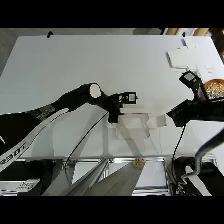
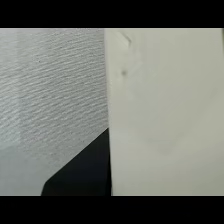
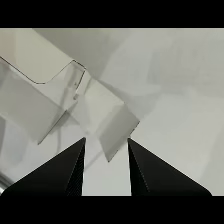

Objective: Fold the box and place the chain.

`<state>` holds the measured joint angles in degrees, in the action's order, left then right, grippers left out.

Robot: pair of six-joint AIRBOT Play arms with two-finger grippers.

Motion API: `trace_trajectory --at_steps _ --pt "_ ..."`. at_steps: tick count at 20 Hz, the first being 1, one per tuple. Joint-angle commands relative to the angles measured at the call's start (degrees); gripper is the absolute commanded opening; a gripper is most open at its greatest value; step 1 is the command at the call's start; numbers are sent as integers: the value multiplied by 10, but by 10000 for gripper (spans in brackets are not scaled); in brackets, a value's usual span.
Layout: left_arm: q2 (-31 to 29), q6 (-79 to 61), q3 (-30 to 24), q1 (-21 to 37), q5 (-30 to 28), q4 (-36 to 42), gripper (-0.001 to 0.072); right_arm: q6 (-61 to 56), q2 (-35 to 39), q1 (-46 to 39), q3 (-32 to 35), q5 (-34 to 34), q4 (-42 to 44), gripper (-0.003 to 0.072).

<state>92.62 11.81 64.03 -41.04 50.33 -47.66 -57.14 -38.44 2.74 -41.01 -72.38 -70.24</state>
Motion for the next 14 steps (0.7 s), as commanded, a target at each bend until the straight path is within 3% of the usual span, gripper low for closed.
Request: trace_trajectory --at_steps 1,12,14 --pt "0 -5 0 -1 -11 0 2 0 0 0 0 1 0 296" --pt "0 -13 0 -1 -6 0 17 0 0 0 0 2 2 296" --pt "0 -13 0 -1 -4 1 71 4 0 0 0 -4 -1 291"
